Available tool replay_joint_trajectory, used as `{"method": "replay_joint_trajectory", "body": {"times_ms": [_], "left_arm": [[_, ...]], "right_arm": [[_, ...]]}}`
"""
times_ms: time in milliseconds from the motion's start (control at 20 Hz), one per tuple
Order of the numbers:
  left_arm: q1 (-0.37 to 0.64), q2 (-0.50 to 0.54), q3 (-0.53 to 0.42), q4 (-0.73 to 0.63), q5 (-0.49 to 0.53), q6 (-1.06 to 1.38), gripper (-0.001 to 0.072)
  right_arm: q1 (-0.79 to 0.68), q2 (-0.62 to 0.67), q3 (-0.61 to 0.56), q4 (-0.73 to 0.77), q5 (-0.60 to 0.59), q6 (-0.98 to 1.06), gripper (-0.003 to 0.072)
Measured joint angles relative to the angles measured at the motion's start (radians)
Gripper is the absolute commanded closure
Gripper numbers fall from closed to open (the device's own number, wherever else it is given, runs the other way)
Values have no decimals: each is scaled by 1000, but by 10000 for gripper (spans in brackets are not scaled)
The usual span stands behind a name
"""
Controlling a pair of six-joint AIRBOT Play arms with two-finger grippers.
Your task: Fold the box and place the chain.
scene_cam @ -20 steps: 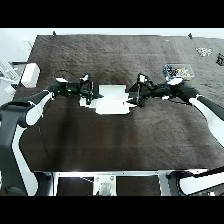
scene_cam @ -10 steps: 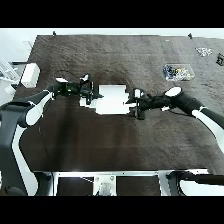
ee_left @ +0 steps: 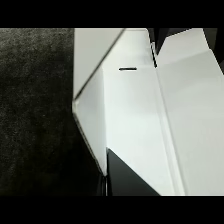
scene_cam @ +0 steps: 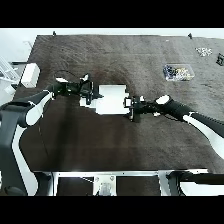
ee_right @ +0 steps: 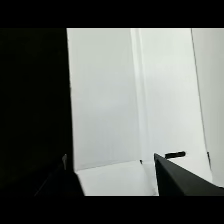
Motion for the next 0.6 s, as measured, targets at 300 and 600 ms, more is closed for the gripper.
{"method": "replay_joint_trajectory", "body": {"times_ms": [300,600], "left_arm": [[1,0,0,-1,3,0,688],[1,0,0,0,2,0,688]], "right_arm": [[-39,-6,63,74,-53,-20,69],[-80,-23,131,111,33,-34,69]]}}
